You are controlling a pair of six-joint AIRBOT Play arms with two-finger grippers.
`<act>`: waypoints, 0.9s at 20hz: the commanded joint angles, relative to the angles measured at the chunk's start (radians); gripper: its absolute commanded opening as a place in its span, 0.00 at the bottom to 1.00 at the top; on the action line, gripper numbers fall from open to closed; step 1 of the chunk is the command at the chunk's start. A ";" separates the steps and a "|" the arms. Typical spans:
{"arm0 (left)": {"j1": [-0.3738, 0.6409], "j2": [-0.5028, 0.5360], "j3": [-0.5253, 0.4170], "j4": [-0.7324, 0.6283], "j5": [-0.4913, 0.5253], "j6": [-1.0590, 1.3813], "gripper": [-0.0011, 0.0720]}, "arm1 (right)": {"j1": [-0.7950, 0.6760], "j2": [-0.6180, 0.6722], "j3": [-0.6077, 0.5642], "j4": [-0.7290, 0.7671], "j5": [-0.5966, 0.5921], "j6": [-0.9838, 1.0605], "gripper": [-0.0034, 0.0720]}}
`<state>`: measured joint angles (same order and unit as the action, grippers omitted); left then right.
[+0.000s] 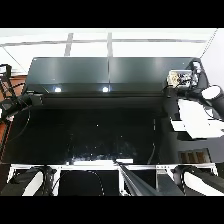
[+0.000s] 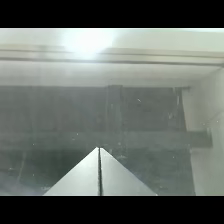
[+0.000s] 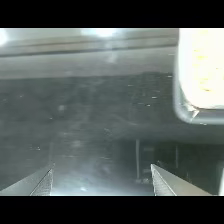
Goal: Fold the box and place the chain.
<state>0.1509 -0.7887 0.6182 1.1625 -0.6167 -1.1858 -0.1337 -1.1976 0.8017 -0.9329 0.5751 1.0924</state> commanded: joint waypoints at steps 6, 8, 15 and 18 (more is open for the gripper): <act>-0.001 -0.005 0.000 -0.001 0.001 -0.003 0.61 | -0.465 0.000 0.110 -0.256 0.275 0.124 0.98; 0.000 -0.015 0.000 0.000 -0.001 -0.035 0.98 | -0.590 0.000 0.110 -0.288 0.299 0.124 0.98; -0.001 -0.048 0.000 -0.001 -0.086 -0.051 0.98 | -0.868 -0.142 0.251 -0.299 0.378 0.055 0.98; -0.001 -0.051 0.000 -0.026 -0.126 -0.057 0.98 | -0.870 -0.260 0.363 -0.298 0.487 -0.098 0.97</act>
